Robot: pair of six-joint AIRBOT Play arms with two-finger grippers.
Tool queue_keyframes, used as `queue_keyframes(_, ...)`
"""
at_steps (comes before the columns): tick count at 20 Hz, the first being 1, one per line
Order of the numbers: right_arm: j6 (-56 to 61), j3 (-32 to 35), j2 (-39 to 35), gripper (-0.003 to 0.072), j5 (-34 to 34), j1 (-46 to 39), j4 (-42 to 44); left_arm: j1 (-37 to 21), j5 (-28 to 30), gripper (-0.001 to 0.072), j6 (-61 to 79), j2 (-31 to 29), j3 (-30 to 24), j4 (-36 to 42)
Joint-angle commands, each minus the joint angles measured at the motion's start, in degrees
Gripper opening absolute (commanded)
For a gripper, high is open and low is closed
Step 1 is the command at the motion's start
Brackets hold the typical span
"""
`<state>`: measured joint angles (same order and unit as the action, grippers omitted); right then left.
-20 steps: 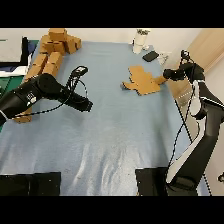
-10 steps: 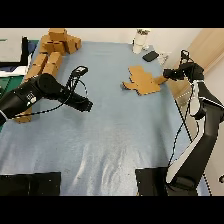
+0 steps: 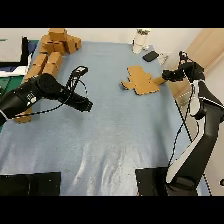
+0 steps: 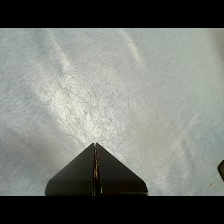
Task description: Fold the box.
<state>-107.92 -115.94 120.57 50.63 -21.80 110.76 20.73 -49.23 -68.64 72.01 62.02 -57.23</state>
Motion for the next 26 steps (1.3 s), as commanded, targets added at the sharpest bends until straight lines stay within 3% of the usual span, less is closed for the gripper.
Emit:
queue_keyframes(1,-0.3,-0.1,-0.4,0.0281,1.4,0.1,0.6,0.0,0.0,0.0011,0.0,0.0,0.0,0.0)
queue_keyframes(3,-2.2,-0.1,-0.5,0.0266,2.4,0.0,1.9,0.0,0.0,0.0011,0.0,0.0,0.0,0.0)
queue_keyframes(5,-5.3,0.0,-0.5,0.0155,4.2,0.0,3.9,0.0,0.0,0.0011,0.0,0.0,0.0,0.0)
queue_keyframes(20,-18.8,0.0,-0.6,0.0155,15.0,0.0,15.6,0.0,0.0,0.0011,0.0,0.0,0.0,0.0)
queue_keyframes(22,-18.8,0.0,-0.6,0.0006,13.9,0.1,15.7,0.0,0.0,0.0011,0.0,0.0,0.0,0.0)
queue_keyframes(26,-17.4,0.0,-2.3,0.0000,17.9,0.4,16.8,0.0,0.0,0.0011,0.0,0.0,0.0,0.0)
